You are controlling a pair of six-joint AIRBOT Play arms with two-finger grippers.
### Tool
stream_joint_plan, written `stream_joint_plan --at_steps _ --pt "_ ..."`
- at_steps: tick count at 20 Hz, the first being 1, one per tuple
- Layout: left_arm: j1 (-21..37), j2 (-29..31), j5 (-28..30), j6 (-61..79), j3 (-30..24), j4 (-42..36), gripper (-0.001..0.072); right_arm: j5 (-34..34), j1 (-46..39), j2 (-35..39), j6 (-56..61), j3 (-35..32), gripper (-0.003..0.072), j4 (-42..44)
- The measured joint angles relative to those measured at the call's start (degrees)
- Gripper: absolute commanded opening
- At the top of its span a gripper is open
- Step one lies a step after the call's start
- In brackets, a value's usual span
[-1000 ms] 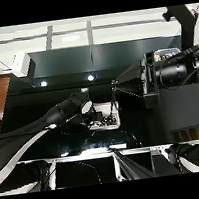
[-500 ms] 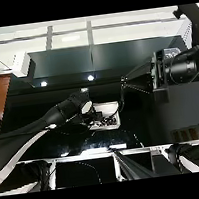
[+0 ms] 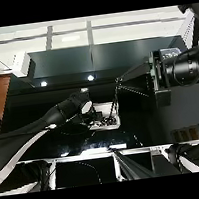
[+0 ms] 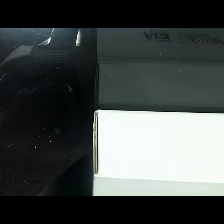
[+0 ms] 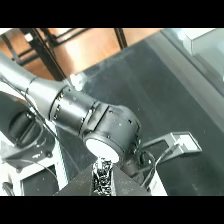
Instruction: Fold the box and place the chain.
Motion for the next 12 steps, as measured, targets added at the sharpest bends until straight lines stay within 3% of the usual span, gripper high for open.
stream_joint_plan --at_steps 6,12 --pt "0.0 0.0 -0.02 0.0 0.0 -0.02 0.0032 -2.38 1.81 -0.94 0.94 0.0 0.0038 0.79" --pt "0.0 0.0 -0.02 0.0 0.0 0.07 0.0031 -4.04 4.92 -5.2 6.95 -3.85 0.0039 -7.93"
